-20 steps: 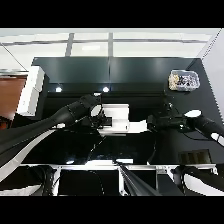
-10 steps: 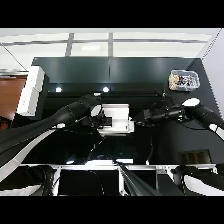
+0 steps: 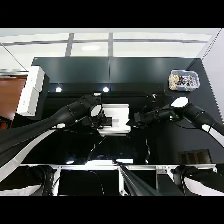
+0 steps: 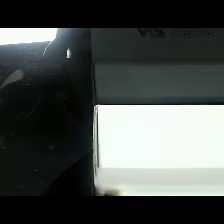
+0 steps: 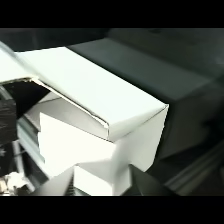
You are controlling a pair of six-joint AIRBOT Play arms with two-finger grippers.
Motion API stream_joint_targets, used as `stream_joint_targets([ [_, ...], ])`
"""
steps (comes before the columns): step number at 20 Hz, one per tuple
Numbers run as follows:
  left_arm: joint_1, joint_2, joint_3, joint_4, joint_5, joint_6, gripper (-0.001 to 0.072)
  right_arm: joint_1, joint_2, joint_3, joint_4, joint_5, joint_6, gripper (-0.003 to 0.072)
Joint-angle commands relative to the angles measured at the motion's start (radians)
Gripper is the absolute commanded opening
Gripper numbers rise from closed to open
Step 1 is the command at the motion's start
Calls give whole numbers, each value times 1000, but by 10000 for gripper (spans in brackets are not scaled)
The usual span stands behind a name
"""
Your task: Fold the box and place the chain.
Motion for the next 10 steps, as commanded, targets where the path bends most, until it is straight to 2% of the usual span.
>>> stream_joint_targets([
  [1, 0, 0, 1, 0, 0, 0, 29, 72, -1, 45, -106, -64, 74, 357],
  [3, 0, 0, 1, 0, 0, 0, 29, 120, -1, 91, -211, -104, 175, 358],
  [5, 0, 0, 1, 0, 0, 0, 28, 173, -1, 146, -378, -117, 321, 358],
  [8, 0, 0, 1, 0, 1, 0, 28, 251, -2, 218, -630, -93, 580, 358],
  [10, 0, 0, 1, 0, 3, 0, 29, 308, -16, 251, -709, -69, 687, 358],
])
